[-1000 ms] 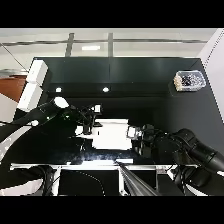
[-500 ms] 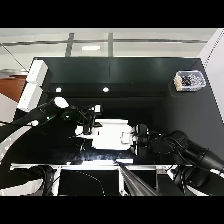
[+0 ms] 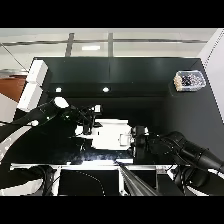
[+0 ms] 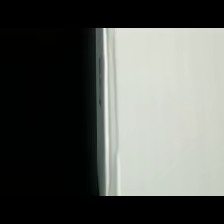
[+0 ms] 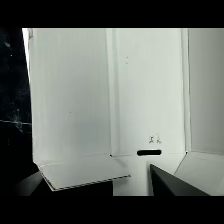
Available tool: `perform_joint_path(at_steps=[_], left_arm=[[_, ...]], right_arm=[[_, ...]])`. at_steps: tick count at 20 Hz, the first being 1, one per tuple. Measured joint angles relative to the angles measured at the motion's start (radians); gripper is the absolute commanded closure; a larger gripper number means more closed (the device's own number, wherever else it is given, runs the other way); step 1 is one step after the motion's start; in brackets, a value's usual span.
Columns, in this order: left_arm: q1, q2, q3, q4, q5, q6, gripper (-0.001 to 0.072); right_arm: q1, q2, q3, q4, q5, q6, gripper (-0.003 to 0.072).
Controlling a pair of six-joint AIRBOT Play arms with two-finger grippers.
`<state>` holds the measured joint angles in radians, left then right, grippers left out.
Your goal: Fold the box and place the chain.
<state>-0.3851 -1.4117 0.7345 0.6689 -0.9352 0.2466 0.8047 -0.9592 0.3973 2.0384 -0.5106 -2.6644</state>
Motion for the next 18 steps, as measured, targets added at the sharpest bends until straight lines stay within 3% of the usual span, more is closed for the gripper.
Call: perform_joint_path(at_steps=[11,18], left_arm=[[0.000,0.000,0.000,-0.006,0.016,-0.017,0.0684],[0.000,0.000,0.000,-0.008,0.021,-0.018,0.0685]], right_arm=[[0.002,0.000,0.008,0.051,-0.008,-0.021,-0.0002],[-0.003,0.000,0.042,0.060,0.016,0.090,-0.0005]])
